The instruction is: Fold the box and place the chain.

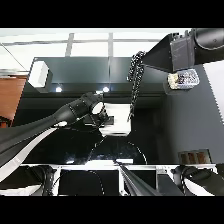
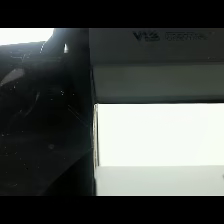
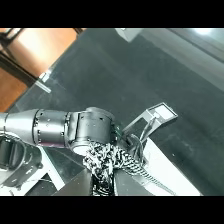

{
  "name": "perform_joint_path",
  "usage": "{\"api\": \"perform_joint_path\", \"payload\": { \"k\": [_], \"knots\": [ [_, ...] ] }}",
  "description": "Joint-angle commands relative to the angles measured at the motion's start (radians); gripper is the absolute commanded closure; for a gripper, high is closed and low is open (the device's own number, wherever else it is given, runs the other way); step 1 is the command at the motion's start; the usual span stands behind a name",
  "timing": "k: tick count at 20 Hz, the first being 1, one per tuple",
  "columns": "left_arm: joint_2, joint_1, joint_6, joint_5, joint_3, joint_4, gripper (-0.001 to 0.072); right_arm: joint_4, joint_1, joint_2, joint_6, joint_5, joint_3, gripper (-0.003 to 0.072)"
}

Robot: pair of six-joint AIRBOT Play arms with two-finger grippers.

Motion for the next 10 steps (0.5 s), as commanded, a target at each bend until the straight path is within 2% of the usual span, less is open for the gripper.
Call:
{"api": "perform_joint_path", "payload": {
  "k": [1,4,7,10],
  "knots": [
    [0.0,0.0,0.0,0.0,0.001,0.0,0.0685,0.037,0.001,0.0,0.01,0.001,0.0,0.0671],
    [0.0,0.0,0.0,0.001,0.001,0.0,0.0685,0.055,0.01,0.0,0.009,-0.004,0.0,0.0671],
    [0.0,0.0,0.0,0.002,0.001,0.0,0.0685,-0.059,0.07,-0.001,0.017,-0.001,-0.016,0.0671],
    [0.0,0.0,0.0,0.002,0.001,0.0,0.0685,-0.116,0.108,-0.001,0.023,-0.014,-0.114,0.0671]
  ]
}}
